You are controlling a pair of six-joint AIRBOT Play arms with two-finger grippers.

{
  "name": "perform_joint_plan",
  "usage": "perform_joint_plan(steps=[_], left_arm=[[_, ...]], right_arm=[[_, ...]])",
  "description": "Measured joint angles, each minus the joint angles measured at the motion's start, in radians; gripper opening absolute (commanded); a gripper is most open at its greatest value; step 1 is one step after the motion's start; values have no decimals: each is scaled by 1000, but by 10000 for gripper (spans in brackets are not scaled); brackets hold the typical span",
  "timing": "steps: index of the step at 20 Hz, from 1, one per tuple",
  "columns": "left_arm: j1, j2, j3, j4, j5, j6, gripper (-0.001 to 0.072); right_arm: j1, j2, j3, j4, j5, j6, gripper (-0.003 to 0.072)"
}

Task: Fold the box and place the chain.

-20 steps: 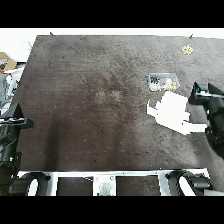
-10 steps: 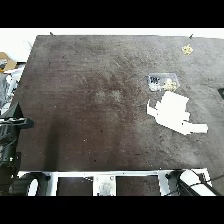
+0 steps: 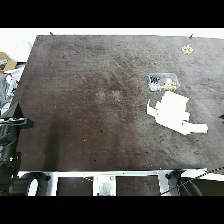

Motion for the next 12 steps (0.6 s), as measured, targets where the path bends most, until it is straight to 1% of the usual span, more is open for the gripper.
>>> perform_joint_plan(steps=[4,9,10,11,12], left_arm=[[0,0,0,0,0,0,10],[0,0,0,0,0,0,10],[0,0,0,0,0,0,10],[0,0,0,0,0,0,10],[0,0,0,0,0,0,10]], right_arm=[[-4,-110,16,-40,49,-55,397],[-3,-239,14,37,87,-132,395],[-3,-261,8,53,92,-148,368],[-3,-281,0,77,95,-167,299],[-2,-295,-12,105,94,-187,297]])
